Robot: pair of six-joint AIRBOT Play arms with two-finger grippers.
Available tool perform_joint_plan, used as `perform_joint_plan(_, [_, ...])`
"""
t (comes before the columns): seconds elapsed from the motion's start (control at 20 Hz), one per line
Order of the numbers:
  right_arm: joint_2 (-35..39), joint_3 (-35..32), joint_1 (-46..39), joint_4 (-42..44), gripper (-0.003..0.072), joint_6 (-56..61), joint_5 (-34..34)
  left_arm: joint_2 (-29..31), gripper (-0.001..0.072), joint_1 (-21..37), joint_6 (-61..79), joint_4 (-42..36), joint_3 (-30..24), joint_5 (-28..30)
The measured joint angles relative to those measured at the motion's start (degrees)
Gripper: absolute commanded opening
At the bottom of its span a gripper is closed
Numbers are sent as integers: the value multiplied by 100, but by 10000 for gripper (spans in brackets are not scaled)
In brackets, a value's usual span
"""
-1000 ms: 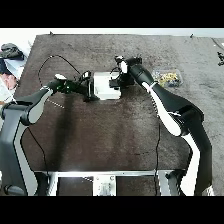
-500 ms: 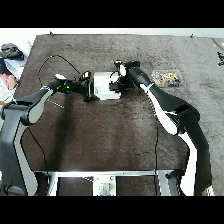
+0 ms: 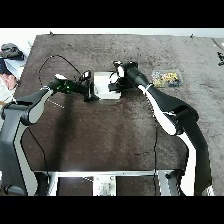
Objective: Fold the box and place the chain.
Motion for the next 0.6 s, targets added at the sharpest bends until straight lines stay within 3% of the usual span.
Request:
perform_joint_plan(0.5, [-2,-13,90,-267,34,101,-2,-2,351,2,11,11,0,-4])
perform_joint_plan(0.55, [-2,-13,92,-284,112,107,-2,-2,351,2,9,11,0,-7])
perform_joint_plan(0.6, [-2,-15,94,-323,287,87,2,-2,351,2,26,13,2,-9])
